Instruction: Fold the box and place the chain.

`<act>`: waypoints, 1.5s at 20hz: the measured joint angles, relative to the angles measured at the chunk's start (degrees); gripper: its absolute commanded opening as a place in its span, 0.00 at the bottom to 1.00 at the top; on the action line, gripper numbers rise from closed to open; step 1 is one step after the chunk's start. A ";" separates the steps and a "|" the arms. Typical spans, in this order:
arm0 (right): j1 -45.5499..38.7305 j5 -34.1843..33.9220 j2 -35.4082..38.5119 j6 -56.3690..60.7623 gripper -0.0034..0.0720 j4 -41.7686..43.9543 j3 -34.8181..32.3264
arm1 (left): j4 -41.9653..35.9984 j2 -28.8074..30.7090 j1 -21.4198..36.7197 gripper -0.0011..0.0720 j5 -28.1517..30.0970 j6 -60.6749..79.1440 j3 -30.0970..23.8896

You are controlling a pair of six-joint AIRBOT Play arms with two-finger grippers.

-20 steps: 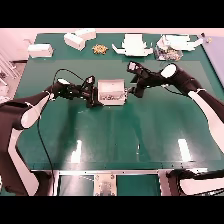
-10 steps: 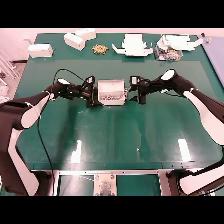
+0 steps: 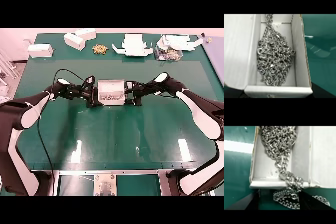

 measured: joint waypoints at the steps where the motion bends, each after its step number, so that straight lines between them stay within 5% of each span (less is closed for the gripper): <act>1: 0.04 -0.09 -0.37 -0.15 0.77 0.09 0.50 | 0.00 0.00 0.00 0.56 0.00 0.00 0.00; 11: -0.20 0.02 -2.49 4.15 0.38 -4.50 2.36 | 0.00 0.00 0.00 0.57 0.00 -0.02 0.00; 13: -0.39 -0.15 -2.58 5.49 0.37 -5.64 2.38 | 0.00 0.00 0.00 0.56 0.00 -0.02 0.00; 18: -0.59 -0.44 -2.62 8.13 0.07 -8.66 2.47 | 0.00 0.00 0.00 0.56 0.00 -0.04 0.00; 30: -0.66 -0.68 1.79 16.52 0.05 -6.62 4.76 | 0.00 0.00 0.00 0.56 -0.02 -0.04 0.00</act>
